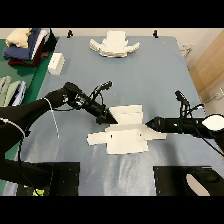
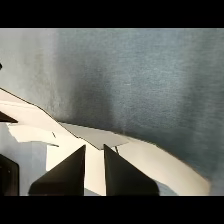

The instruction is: Fold the box.

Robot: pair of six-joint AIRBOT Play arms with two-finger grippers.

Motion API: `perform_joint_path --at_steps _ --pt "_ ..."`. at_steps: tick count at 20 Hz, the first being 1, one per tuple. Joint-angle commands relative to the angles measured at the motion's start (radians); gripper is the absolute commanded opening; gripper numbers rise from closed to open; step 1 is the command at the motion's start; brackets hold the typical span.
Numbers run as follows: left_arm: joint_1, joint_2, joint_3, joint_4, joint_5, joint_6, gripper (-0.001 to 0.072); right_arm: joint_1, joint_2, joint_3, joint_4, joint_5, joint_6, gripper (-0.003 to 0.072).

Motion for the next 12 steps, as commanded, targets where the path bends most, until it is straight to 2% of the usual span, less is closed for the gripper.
perform_joint_path --at_steps 1,4,8,12 --pt "-0.011 -0.008 -0.01 0.028 0.021 0.003 0.0015 0.0 0.001 0.0 -0.003 -0.002 -0.001 0.0179" --pt "-0.011 -0.011 -0.01 0.106 0.059 -0.008 0.0016 0.0 0.001 0.0 -0.003 -0.001 -0.001 0.0179" --pt "-0.011 0.001 -0.01 0.105 0.069 -0.008 0.0013 0.0 0.001 0.0 -0.004 -0.001 -0.001 0.0179" --pt "-0.045 0.077 -0.055 0.104 0.153 0.029 0.0011 0.0 0.001 0.0 -0.01 -0.001 -0.001 0.0179"
